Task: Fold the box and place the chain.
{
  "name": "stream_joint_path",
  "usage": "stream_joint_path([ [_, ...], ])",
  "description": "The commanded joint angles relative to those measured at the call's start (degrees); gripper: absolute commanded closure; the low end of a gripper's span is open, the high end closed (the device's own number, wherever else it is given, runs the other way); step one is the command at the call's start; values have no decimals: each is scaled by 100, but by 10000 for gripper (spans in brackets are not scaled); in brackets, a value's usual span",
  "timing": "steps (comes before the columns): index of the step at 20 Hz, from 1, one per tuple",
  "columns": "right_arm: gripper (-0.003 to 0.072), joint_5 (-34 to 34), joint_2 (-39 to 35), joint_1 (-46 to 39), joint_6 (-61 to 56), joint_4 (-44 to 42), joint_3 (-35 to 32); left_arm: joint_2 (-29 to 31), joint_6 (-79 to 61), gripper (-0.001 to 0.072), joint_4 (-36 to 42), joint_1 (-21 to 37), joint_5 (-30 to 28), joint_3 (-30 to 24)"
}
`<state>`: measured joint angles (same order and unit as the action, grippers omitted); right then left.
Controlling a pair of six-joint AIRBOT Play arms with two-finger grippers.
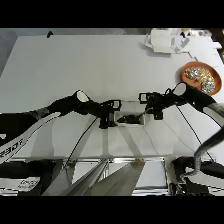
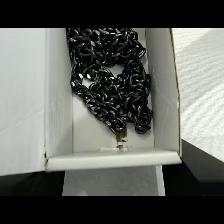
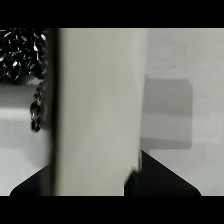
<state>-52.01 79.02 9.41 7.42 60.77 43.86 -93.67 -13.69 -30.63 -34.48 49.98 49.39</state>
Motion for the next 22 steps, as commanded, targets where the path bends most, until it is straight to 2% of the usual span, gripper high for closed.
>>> stream_joint_path([
  [1, 456, 411, 170, 118, 79, -4, -7, 0, 0, 498, -2, -2, -2, 4],
  [3, 485, 413, 170, 118, 74, -15, -7, 0, 0, 498, -2, -2, -2, 4],
  [5, 655, 262, 168, 118, 52, -2, -7, 0, 0, 498, -2, -2, -2, 4],
  [6, 666, 140, 151, 118, 52, 9, -7, 0, 0, 498, -2, -2, -2, 4],
  [10, 666, 2, -234, 92, -225, 437, -7, 0, 0, 498, -2, -2, -2, 4],
  [15, 666, -210, -1161, -232, -763, 643, -7, 0, 0, 498, -2, -2, -2, 4],
  [19, 666, -1071, -1969, -310, -763, 492, -7, 0, 0, 498, -2, -2, -2, 4],
  [22, 666, -1939, -2476, -310, -758, -507, -7, 0, 0, 498, -2, -2, -2, 4],
])
